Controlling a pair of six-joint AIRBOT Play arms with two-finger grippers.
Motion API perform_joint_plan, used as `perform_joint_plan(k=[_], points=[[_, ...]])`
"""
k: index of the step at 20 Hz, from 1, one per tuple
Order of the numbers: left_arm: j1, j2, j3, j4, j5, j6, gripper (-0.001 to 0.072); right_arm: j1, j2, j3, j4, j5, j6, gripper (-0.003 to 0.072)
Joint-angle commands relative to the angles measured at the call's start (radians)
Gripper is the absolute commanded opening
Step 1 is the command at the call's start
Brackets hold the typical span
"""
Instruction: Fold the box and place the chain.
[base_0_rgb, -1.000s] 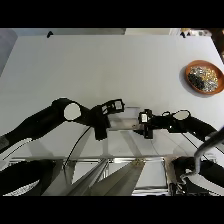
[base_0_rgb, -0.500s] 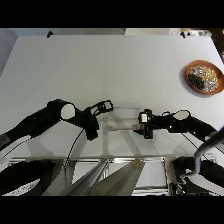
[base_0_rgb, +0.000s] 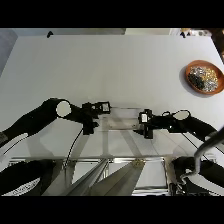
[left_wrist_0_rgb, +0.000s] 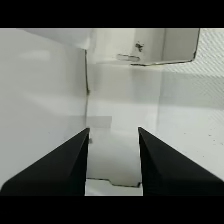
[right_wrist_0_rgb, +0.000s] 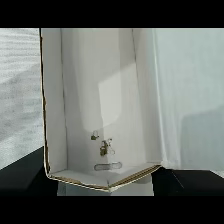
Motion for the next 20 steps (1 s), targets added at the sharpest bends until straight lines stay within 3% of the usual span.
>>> perform_joint_plan(k=[1, 2, 4, 8, 12, 13, 15, 20], points=[[0.004, -0.016, -0.001, -0.002, 0.057, 0.071, 0.0353, 0.0, 0.0, 0.0, 0.001, 0.001, 0.001, 0.034], [0.004, -0.028, -0.001, -0.005, 0.063, 0.102, 0.0356, 0.0, 0.0, 0.0, 0.001, 0.001, 0.001, 0.034], [0.003, -0.054, -0.001, -0.024, 0.08, 0.183, 0.0439, 0.0, 0.0, 0.0, 0.001, 0.001, 0.001, 0.034], [-0.002, -0.089, -0.001, -0.048, 0.143, 0.204, 0.0439, 0.0, 0.0, 0.0, 0.001, 0.001, 0.001, 0.034], [-0.01, -0.09, -0.001, -0.077, 0.107, 0.216, 0.0431, 0.0, 0.0, 0.0, 0.001, 0.001, 0.001, 0.034], [-0.018, -0.09, -0.001, -0.076, 0.085, 0.248, 0.0401, 0.0, 0.0, 0.0, 0.001, 0.001, 0.001, 0.034], [-0.031, -0.09, -0.001, -0.078, 0.04, 0.33, 0.0266, 0.0, 0.0, 0.0, 0.001, 0.001, 0.001, 0.034], [-0.045, -0.09, -0.001, -0.118, 0.042, 0.36, 0.027, 0.0, 0.0, 0.0, 0.001, 0.001, 0.001, 0.034]])
